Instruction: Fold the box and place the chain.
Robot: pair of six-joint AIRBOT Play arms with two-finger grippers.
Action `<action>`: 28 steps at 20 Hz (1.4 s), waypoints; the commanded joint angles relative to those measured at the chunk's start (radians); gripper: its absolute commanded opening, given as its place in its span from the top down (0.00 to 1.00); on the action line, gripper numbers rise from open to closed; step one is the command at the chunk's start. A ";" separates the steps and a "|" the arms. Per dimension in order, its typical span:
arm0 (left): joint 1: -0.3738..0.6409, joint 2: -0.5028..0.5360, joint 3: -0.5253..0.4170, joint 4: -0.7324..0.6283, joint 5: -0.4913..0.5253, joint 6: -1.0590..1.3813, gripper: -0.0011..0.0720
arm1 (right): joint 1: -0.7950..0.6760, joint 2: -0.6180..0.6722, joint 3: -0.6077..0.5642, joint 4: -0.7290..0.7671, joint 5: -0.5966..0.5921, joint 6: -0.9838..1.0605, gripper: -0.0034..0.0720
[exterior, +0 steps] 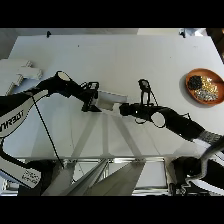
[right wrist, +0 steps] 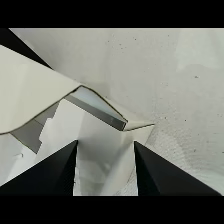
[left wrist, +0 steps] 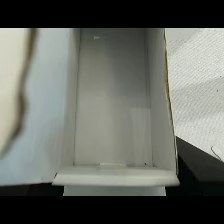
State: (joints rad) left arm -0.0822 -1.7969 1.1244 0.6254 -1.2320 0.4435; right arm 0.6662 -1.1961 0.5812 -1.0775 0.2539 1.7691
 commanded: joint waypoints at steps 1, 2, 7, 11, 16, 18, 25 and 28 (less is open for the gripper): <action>0.000 0.001 0.001 0.000 0.001 0.000 0.45 | -0.001 -0.001 0.000 -0.040 -0.023 0.042 0.50; 0.000 0.001 0.001 0.000 0.001 0.000 0.45 | -0.002 -0.001 0.000 -0.041 -0.024 0.042 0.51; 0.000 0.001 0.001 0.000 0.001 0.000 0.45 | -0.047 -0.001 0.000 -0.050 -0.015 0.064 0.51; 0.000 0.001 0.001 0.000 0.001 0.000 0.45 | -0.056 -0.001 0.000 -0.047 0.011 0.095 0.51; 0.000 0.001 0.001 0.000 0.001 0.000 0.45 | -0.031 -0.001 0.000 -0.039 0.016 0.116 0.51; 0.000 0.001 0.001 0.000 0.001 0.001 0.45 | -0.011 -0.001 0.000 -0.039 0.019 0.117 0.51; 0.000 0.001 0.001 0.000 0.001 0.000 0.45 | -0.007 -0.005 0.034 -0.123 0.107 0.185 0.52; 0.000 0.001 0.001 0.000 0.001 0.000 0.45 | -0.007 -0.069 0.097 -0.276 0.269 0.315 0.52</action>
State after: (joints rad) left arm -0.0826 -1.7969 1.1240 0.6254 -1.2312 0.4435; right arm 0.6582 -1.2251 0.6342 -1.2266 0.3859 1.9785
